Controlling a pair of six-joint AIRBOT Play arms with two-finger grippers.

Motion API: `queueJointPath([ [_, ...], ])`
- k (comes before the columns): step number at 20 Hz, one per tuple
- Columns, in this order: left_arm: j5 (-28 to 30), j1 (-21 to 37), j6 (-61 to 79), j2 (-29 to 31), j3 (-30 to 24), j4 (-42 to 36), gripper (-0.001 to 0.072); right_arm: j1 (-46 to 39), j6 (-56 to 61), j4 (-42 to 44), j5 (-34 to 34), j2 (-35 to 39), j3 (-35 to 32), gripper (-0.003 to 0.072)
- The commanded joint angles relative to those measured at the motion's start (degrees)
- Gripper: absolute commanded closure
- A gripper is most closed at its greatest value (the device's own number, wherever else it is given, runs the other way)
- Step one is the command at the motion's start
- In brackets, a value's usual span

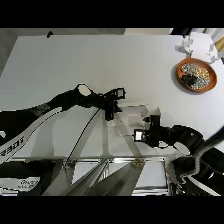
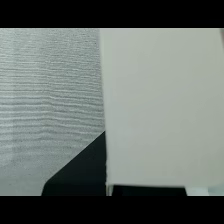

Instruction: Fold the box and place the chain.

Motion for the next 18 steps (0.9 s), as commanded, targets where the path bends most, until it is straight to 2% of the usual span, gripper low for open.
queueJointPath([
  [1, 0.0, 0.0, 0.0, 0.0, 0.0, 0.0, 0.0698, -1.2, -0.1, 0.9, -0.7, -0.1, 0.7, -0.0005],
  [7, 0.0, 0.0, 0.0, 0.0, 0.0, 0.0, 0.0698, -11.0, -4.6, 5.6, 3.7, -0.1, 6.3, -0.0003],
  [13, 0.0, 0.0, 0.0, 0.0, 0.0, 0.0, 0.0698, -18.3, -21.1, 19.2, 4.7, -1.0, 6.3, -0.0003],
  [16, 0.0, 0.0, 0.0, 0.0, 0.0, 0.0, 0.0698, -22.6, -32.5, 31.6, 7.2, -3.6, 6.3, 0.0002],
  [18, 0.0, 0.0, 0.0, 0.0, 0.0, 0.0, 0.0698, -24.0, -39.8, 36.1, 7.2, -5.7, 6.3, 0.0002],
])
